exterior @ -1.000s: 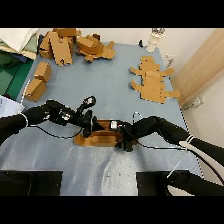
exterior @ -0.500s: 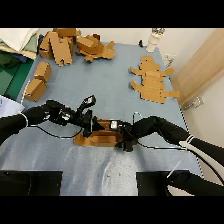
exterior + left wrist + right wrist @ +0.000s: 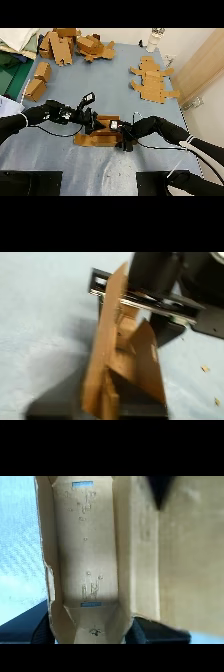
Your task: Fold the box.
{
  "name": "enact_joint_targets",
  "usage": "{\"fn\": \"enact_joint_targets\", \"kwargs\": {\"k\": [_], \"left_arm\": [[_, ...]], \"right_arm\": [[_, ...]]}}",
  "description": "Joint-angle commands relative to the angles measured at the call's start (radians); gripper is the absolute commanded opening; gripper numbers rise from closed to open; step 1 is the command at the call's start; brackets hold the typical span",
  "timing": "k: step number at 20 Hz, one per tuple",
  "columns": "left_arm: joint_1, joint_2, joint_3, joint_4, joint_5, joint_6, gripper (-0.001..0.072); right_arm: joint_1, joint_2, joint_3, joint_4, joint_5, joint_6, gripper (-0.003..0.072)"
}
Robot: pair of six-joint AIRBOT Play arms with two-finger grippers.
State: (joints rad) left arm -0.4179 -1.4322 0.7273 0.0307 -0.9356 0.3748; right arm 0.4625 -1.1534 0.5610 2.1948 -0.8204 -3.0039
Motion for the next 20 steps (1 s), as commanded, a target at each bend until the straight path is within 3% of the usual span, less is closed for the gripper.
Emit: {"fn": "enact_joint_targets", "kwargs": {"k": [1, 6, 9, 10, 11, 13, 14, 15, 17, 20], "left_arm": [[0.0, 0.001, 0.001, 0.006, 0.053, -0.061, 0.0411], [0.007, 0.075, 0.001, 0.097, 0.054, -0.121, 0.0412], [0.043, 0.233, 0.001, 0.391, 0.055, -0.389, 0.0412], [0.06, 0.29, 0.001, 0.526, 0.052, -0.526, 0.0432], [0.074, 0.351, 0.001, 0.673, 0.037, -0.696, 0.0531], [0.085, 0.45, 0.001, 0.869, -0.055, -1.004, 0.052], [0.085, 0.484, 0.0, 0.885, -0.121, -1.118, 0.0308], [0.084, 0.51, 0.0, 0.881, -0.196, -1.185, 0.0018], [0.071, 0.537, -0.001, 0.841, -0.265, -1.243, 0.0014], [-0.015, 0.54, -0.002, 0.748, -0.215, -1.275, 0.0013]], "right_arm": [[0.001, 0.0, 0.0, 0.0, 0.0, 0.0, 0.0463], [0.001, 0.0, 0.0, 0.0, 0.0, 0.0, 0.0463], [0.001, 0.0, 0.0, 0.0, -0.001, 0.0, 0.0463], [0.001, 0.0, 0.0, 0.001, -0.001, 0.0, 0.0463], [0.001, 0.0, 0.0, 0.0, -0.001, 0.0, 0.0463], [0.001, 0.0, 0.0, 0.001, -0.001, 0.001, 0.0463], [0.001, 0.0, 0.0, 0.001, 0.0, 0.0, 0.0463], [0.001, 0.0, 0.0, 0.001, -0.001, 0.001, 0.0463], [0.001, 0.0, 0.0, 0.001, -0.001, 0.0, 0.0463], [0.001, 0.0, 0.0, 0.001, -0.009, 0.001, 0.0463]]}}
